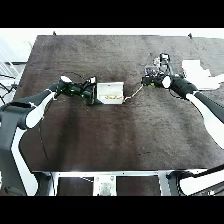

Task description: Fold the box and place the chain.

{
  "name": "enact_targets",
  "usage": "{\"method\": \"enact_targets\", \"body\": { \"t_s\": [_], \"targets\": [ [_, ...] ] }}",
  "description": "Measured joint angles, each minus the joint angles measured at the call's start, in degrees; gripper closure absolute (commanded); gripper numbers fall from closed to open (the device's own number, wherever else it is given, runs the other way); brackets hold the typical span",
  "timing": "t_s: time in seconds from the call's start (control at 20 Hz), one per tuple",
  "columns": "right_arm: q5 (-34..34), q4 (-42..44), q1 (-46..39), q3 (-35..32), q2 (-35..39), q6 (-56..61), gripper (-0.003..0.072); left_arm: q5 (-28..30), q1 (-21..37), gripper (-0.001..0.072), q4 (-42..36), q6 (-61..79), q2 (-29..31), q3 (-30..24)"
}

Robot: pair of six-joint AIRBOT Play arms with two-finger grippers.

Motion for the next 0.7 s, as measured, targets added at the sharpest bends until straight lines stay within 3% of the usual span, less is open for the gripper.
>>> {"method": "enact_targets", "body": {
  "t_s": [0.1, 0.2, 0.25, 0.3, 0.5, 0.7],
  "targets": [
    [-0.98, 3.06, -0.57, 2.6, -3.78, -2.16, 0.0207, 0.02, 0.0, 0.0245, 0.0, 0.0, 0.02, 0.0],
    [-1.27, 5.01, -0.85, 5.11, -7.13, -3.61, 0.0435, 0.02, 0.0, 0.0245, 0.0, 0.0, 0.0, 0.0],
    [-1.55, 5.68, -0.92, 6.12, -8.35, -4.28, 0.051, 0.02, 0.0, 0.0245, 0.0, 0.0, 0.0, 0.0],
    [-1.55, 6.1, -1.03, 6.95, -9.31, -4.87, 0.0678, 0.02, 0.0, 0.0245, 0.0, 0.0, 0.0, 0.0],
    [-0.52, 7.08, -1.38, 8.39, -9.51, -7.28, 0.0678, 0.04, 0.0, 0.0245, 0.0, 0.02, 0.0, 0.0],
    [3.85, 7.34, -0.61, 8.83, -0.79, -10.86, 0.0678, 0.04, 0.0, 0.0245, 0.0, 0.0, 0.0, 0.0]
  ]
}}
